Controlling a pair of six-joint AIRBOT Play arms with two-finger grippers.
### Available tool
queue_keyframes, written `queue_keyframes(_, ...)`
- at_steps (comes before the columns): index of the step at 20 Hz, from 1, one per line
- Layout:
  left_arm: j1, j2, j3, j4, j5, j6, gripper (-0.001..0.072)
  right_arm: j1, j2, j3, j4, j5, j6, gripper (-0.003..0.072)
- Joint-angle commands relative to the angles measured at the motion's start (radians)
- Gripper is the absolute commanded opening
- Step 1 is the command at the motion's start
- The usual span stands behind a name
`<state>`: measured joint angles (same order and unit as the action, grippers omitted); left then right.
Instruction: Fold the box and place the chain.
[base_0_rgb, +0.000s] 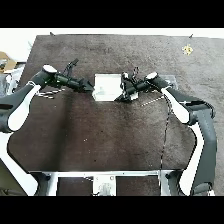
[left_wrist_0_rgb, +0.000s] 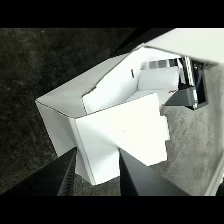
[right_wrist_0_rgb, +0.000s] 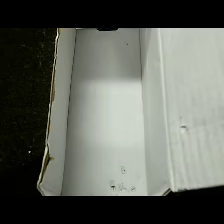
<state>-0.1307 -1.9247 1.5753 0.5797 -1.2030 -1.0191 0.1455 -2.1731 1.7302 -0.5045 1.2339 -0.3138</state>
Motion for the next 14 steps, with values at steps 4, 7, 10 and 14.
queue_keyframes(4,-0.074,-0.001,0.102,0.219,0.006,-0.194,0.0294,0.001,0.000,0.000,0.000,0.000,0.000,0.0387)
queue_keyframes(7,-0.116,-0.001,0.139,0.314,0.017,-0.290,0.0295,0.001,0.000,0.000,0.000,0.000,0.000,0.0387)
queue_keyframes(10,-0.155,-0.002,0.163,0.401,0.044,-0.360,0.0294,0.001,0.000,0.000,0.000,0.000,0.000,0.0387)
queue_keyframes(14,-0.186,-0.002,0.172,0.499,0.047,-0.440,0.0294,0.001,-0.001,0.000,0.000,0.000,0.000,0.0387)
